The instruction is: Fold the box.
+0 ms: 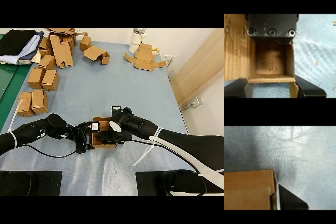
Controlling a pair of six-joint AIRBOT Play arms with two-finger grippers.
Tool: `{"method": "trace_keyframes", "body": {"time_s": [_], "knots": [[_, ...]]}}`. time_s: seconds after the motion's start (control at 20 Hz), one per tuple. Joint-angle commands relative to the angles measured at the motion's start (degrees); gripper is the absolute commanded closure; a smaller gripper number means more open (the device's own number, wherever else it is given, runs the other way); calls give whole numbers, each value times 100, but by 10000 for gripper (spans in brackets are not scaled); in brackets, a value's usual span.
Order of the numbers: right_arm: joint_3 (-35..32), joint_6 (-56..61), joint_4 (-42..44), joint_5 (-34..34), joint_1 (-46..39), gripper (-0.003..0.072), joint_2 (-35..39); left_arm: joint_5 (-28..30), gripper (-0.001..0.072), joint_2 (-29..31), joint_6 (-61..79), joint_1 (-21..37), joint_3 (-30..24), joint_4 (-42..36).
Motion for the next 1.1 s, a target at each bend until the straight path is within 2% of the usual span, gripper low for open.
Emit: {"method": "trace_keyframes", "body": {"time_s": [0.0,0.05,0.1,0.15,0.25,0.55,0.65,1.05], "knots": [[7,0,22,-24,0,468,-44,2,264,0,0,0,2,2],[7,0,22,-24,2,530,-44,2,264,0,0,0,0,2],[7,0,22,-24,0,532,-44,2,264,0,0,0,0,2],[7,-2,20,-26,0,567,-44,2,264,0,0,0,0,2],[7,-2,22,-24,2,680,-44,2,264,0,0,0,2,2],[9,-50,22,-50,0,679,-42,2,264,0,0,0,2,2],[9,-50,24,-39,0,387,-26,2,264,0,0,0,0,2],[50,-15,-111,240,0,379,262,0,264,0,0,0,0,2]]}}
